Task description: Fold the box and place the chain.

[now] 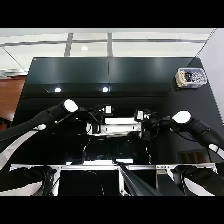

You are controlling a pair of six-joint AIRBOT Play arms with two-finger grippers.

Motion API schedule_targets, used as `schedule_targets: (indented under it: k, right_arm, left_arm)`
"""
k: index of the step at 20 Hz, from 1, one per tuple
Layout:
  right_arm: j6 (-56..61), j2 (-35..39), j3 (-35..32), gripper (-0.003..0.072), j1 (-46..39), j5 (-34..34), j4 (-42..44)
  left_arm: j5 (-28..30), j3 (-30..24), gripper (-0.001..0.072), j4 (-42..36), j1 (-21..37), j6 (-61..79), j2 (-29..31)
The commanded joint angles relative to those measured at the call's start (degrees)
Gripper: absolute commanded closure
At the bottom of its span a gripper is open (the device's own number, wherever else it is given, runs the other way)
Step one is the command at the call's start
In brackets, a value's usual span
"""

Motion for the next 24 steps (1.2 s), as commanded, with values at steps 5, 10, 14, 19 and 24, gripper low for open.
schedule_targets:
  k: [5, 10, 14, 19, 24]
  right_arm:
    - [-4.1, -4.7, 0.0, 0.0024, 0.1, 1.4, -0.1]
    - [-4.7, -5.6, 0.0, 0.0024, 0.1, 0.7, -3.8]
    - [-4.6, -6.2, 0.0, 0.0024, 0.1, -0.3, -3.3]
    - [-4.0, -6.3, 0.1, 0.0025, 0.1, -0.8, -3.4]
    - [-1.6, -7.0, 0.9, 0.0025, 0.1, -1.7, -3.6]
  left_arm:
    - [0.1, 0.0, 0.0684, -0.2, 0.0, -0.1, 0.0]
    - [0.1, 0.0, 0.0684, -0.2, 0.0, -0.1, 0.0]
    - [0.1, 0.0, 0.0684, -0.2, 0.0, -0.1, 0.0]
    - [0.1, 0.0, 0.0684, -0.2, 0.0, -0.1, 0.0]
    - [0.1, 0.0, 0.0684, -0.2, 0.0, -0.1, 0.0]
